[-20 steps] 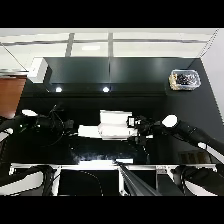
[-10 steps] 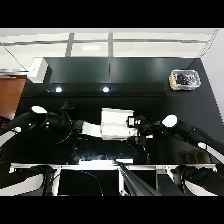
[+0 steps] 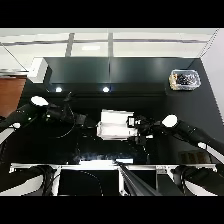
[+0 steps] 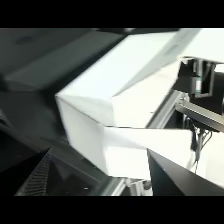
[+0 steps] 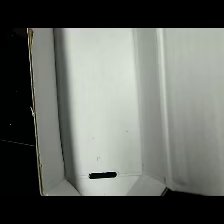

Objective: Fold the box and place the chain.

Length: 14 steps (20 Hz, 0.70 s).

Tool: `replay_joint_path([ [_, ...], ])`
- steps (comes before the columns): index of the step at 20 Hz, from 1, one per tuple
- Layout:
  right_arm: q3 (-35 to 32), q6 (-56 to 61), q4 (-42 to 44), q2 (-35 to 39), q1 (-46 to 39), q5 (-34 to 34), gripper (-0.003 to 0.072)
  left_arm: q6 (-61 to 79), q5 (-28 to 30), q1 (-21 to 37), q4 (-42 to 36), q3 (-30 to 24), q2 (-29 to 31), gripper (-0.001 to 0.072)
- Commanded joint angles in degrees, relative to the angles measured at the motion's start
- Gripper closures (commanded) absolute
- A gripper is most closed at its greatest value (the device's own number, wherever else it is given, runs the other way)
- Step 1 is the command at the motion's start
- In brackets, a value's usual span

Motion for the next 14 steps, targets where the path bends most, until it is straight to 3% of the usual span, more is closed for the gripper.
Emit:
replay_joint_path([
  [1, -0.02, 0.04, 0.0, 0.02, 0.02, -0.02, 0.022, -8.72, 3.78, -5.01, 2.82, 2.29, 0.26, 0.0002],
  [5, -0.02, 0.09, 0.0, 0.02, 0.02, -0.07, 0.022, -21.05, 12.2, -13.09, 13.79, 6.08, 0.24, 0.0002],
  [8, -0.02, 0.17, 0.04, 0.02, 0.02, -0.24, 0.022, -29.81, 14.25, -17.31, 22.49, 8.39, 0.24, 0.0002],
  [14, -0.02, 0.37, 0.04, 0.02, 0.02, -0.46, 0.022, -36.52, 15.91, -20.22, 25.22, 8.72, 0.09, 0.0002],
])
